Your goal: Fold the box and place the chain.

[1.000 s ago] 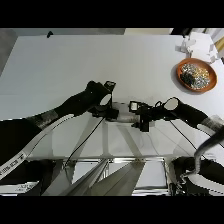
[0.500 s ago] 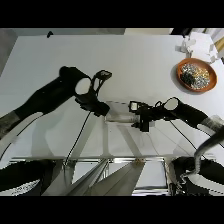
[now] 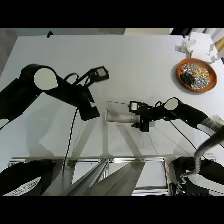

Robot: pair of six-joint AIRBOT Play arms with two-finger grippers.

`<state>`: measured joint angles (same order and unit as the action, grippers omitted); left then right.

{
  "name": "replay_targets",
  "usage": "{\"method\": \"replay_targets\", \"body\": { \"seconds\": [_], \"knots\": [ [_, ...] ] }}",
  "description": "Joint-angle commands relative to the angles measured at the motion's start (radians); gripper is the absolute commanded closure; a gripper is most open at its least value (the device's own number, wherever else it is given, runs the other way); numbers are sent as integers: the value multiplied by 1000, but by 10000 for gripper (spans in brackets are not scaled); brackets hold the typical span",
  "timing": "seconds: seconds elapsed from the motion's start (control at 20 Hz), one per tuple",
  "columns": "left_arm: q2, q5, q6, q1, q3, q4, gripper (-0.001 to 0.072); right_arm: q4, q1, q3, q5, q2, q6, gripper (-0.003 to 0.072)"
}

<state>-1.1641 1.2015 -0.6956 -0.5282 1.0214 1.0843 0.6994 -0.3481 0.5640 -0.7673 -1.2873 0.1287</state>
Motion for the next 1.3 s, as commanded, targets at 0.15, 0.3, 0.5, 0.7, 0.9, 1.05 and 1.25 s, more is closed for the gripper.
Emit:
{"method": "replay_targets", "body": {
  "seconds": [0.15, 0.3, 0.5, 0.7, 0.9, 1.05, 1.25],
  "knots": [
    [-33, -196, 941, 167, -259, -325, 15, 0, 0, 0, 0, 0, 0, 390],
    [-146, -218, 1055, 216, -259, -465, 14, 0, 0, 0, 0, 0, 0, 390],
    [-273, -218, 1238, 201, -258, -508, 14, 0, 0, 0, 0, 0, 0, 390],
    [-311, -225, 1238, 187, -258, -510, 12, 0, 0, 0, 0, 0, 0, 390],
    [-329, -241, 1239, 172, -258, -572, 10, 0, 0, 0, 0, 0, 0, 390],
    [-347, -245, 1261, 158, -258, -600, 9, 0, 0, 0, 0, 0, 0, 390],
    [-367, -248, 1261, 138, -258, -603, 9, 0, 0, 0, 0, 0, 0, 390]
  ]
}}
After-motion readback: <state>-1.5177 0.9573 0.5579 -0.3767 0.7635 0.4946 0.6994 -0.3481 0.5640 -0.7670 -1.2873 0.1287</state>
